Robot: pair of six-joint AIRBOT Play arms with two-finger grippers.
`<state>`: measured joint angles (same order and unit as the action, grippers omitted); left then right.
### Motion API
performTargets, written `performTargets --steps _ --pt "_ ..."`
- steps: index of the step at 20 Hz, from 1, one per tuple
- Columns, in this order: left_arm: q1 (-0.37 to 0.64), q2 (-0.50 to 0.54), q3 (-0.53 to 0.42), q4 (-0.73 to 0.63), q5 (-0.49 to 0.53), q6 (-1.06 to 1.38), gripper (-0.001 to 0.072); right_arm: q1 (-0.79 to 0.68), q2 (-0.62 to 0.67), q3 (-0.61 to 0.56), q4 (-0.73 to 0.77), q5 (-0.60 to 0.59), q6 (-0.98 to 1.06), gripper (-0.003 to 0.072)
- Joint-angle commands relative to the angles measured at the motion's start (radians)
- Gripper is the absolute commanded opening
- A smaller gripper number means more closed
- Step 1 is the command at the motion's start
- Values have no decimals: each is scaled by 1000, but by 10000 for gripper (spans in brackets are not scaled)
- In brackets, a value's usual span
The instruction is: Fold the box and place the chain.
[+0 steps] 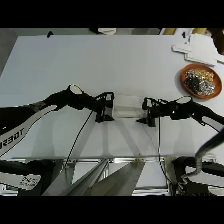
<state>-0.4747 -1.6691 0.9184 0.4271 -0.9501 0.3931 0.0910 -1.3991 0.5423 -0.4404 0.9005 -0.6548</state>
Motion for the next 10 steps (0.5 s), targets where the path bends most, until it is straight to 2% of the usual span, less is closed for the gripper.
performTargets --steps 1,2,3,4,5,6,7,9,10 --pt "-1 1 0 1 4 -2 155 0 0 0 0 1 0 400" --pt "-1 1 0 0 4 -2 162 0 0 0 0 1 0 400" --pt "-1 1 0 0 5 -2 261 0 0 0 0 1 0 400" --pt "-1 1 0 -1 5 -2 401 0 0 0 0 1 0 400" --pt "0 1 0 -3 5 -2 512 0 0 0 0 1 0 400" --pt "0 1 0 -10 5 -1 589 0 0 0 0 1 0 400" --pt "4 1 0 -29 5 0 595 0 0 0 0 1 0 400" --pt "13 0 0 -118 5 15 693 0 0 0 0 1 0 400" --pt "20 0 -4 -167 4 27 693 0 0 0 0 1 0 400"
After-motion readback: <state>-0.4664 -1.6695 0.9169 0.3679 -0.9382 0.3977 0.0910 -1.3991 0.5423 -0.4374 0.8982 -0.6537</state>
